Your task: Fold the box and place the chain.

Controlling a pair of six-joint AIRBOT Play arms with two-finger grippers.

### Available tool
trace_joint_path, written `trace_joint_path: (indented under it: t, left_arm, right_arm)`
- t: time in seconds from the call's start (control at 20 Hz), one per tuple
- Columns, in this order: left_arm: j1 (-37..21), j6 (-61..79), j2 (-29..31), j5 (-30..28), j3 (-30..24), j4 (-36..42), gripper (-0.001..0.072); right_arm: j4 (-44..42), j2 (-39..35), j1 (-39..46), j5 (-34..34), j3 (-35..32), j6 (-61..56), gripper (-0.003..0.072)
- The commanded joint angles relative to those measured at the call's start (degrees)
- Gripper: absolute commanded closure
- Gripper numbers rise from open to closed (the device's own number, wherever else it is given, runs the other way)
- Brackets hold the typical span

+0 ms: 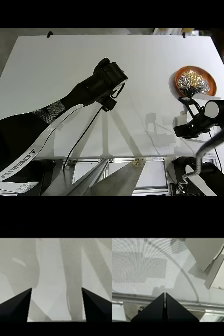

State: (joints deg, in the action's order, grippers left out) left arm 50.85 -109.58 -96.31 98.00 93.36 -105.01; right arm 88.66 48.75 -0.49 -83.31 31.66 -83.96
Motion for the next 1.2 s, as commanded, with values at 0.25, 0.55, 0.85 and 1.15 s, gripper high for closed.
trace_joint_path:
  t: [0.25,0.55,0.85,1.15]
  left_arm:
    - [-0.04,0.04,-0.11,-0.02,-0.02,0.00,0.0017]
    - [-0.04,0.04,-0.11,-0.02,-0.02,0.00,0.0017]
    - [-0.04,0.02,-0.11,-1.86,-0.04,0.00,0.0017]
    - [-0.15,0.24,-0.13,-22.27,-0.04,-0.52,0.0017]
  right_arm:
    - [-0.02,0.00,0.02,-0.02,0.00,-0.02,0.0667]
    - [-0.04,0.00,0.02,0.44,0.00,-0.02,0.0665]
    - [-4.15,0.00,0.02,6.08,0.02,-0.70,0.0665]
    - [23.54,0.04,7.23,9.84,7.91,-4.52,0.0667]
